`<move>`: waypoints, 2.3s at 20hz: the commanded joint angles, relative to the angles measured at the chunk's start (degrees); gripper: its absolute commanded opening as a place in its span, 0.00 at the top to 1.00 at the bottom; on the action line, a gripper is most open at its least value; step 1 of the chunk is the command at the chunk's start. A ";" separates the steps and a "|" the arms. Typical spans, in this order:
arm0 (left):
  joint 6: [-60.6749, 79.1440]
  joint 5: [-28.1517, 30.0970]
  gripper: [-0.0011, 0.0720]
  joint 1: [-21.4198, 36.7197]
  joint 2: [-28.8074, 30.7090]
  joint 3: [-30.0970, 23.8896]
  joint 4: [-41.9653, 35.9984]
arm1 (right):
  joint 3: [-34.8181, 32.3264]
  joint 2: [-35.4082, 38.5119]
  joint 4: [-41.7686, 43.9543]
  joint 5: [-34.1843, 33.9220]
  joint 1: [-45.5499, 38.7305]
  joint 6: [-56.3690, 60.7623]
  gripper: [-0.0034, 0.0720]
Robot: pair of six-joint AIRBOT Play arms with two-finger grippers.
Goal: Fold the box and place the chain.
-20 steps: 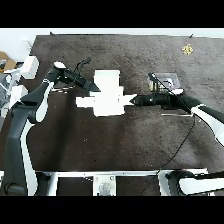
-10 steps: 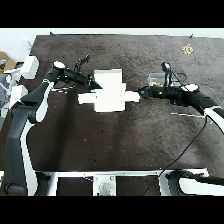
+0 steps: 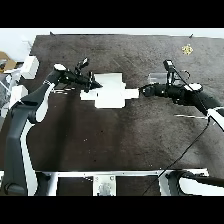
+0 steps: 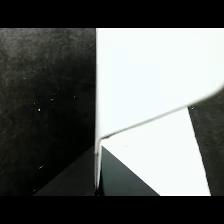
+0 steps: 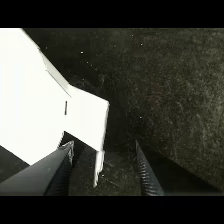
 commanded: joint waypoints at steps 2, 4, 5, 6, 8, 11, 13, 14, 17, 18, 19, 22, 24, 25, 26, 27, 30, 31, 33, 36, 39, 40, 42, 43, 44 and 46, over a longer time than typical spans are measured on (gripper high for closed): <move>4.09 3.15 0.98 -0.70 0.00 -2.03 4.50 | 0.04 0.07 -0.17 0.07 0.59 -3.08 0.37; 4.04 3.17 0.98 -0.70 0.00 -2.03 6.78 | 0.07 -0.68 -0.20 -0.02 3.02 -6.60 0.37; 4.07 3.17 0.98 -0.68 0.00 -2.03 6.78 | 0.07 -1.42 -0.20 -0.37 4.48 -8.50 0.37; 4.09 3.19 0.98 -0.68 0.00 -2.03 6.78 | 0.07 -2.16 -0.15 -1.29 5.70 -9.38 0.37; 4.09 3.65 0.98 -0.68 0.00 -2.03 6.86 | 0.07 -3.39 -0.15 -4.15 7.56 -11.30 0.35; 4.13 3.43 0.98 -0.70 0.00 -2.03 7.48 | 0.07 -3.78 -0.15 -5.01 8.79 -15.72 0.34; 4.55 3.45 0.97 -0.68 0.00 -2.03 7.63 | 0.07 -3.78 -0.11 -1.25 9.20 -23.17 0.08; 4.50 3.23 0.97 -0.68 0.00 -2.03 7.63 | 0.07 -3.78 0.04 0.85 9.27 -26.56 0.05; 4.48 2.56 0.97 -0.68 0.00 -2.03 7.58 | 0.07 -3.78 0.04 4.39 9.53 -34.45 0.05; 4.48 2.56 0.97 -0.68 0.00 -2.03 7.56 | 0.07 -3.78 0.04 5.18 9.62 -36.13 0.05; 4.50 2.58 0.97 -0.68 0.00 -2.03 7.52 | 0.07 -3.85 -0.02 5.95 9.68 -37.44 0.05; 4.48 2.60 0.97 -0.68 0.00 -2.03 7.50 | 0.07 -3.87 -0.17 6.25 10.45 -43.12 0.06; 4.48 2.60 0.97 -0.68 0.00 -2.03 7.45 | 0.07 -4.42 -0.20 5.09 11.58 -46.36 0.13; 4.48 2.60 0.97 -0.68 0.00 -2.03 7.39 | 0.09 -4.90 -0.24 4.87 11.93 -47.39 0.13; 4.48 2.60 0.97 -0.68 0.00 -2.03 7.37 | 0.11 -5.51 -0.22 4.90 12.26 -47.87 0.13; 4.48 2.62 0.97 -0.68 0.00 -2.03 7.37 | 0.26 -6.16 -0.83 4.90 12.52 -48.22 0.13; 4.48 2.58 0.97 -0.68 0.00 -2.03 7.34 | 3.10 -9.35 -5.60 4.94 14.12 -47.50 0.13; 4.48 2.60 0.97 -0.68 0.00 -2.03 7.34 | 4.26 -10.19 -6.82 5.16 14.86 -46.36 0.13; 4.48 2.62 0.97 -0.68 0.00 -2.03 7.15 | 5.53 -11.74 -8.96 5.49 16.41 -45.64 0.13; 4.48 2.60 0.97 -0.68 0.00 -2.01 7.15 | 6.32 -13.97 -13.09 0.98 18.16 -42.88 0.13; 4.48 2.62 0.97 -0.68 0.00 -2.03 7.15 | 6.47 -14.67 -13.25 -3.65 18.21 -42.10 0.13; 4.48 2.62 0.97 -0.68 0.00 -2.03 7.15 | 6.64 -14.69 -13.40 -3.89 18.32 -42.05 0.13; 4.48 2.62 0.97 -0.68 0.00 -2.03 7.15 | 6.88 -14.69 -12.02 -6.25 18.36 -42.07 0.13; 4.48 2.62 0.97 -0.68 0.00 -2.03 7.15 | 7.08 -14.69 -11.93 -7.15 18.32 -42.05 0.13; 4.48 2.62 0.97 -0.68 0.00 -2.03 7.15 | 7.50 -14.69 -11.74 -7.21 18.12 -41.94 0.13; 4.48 2.62 0.97 -0.68 0.00 -2.03 7.15 | 9.05 -14.08 -11.78 -5.84 17.53 -38.29 0.13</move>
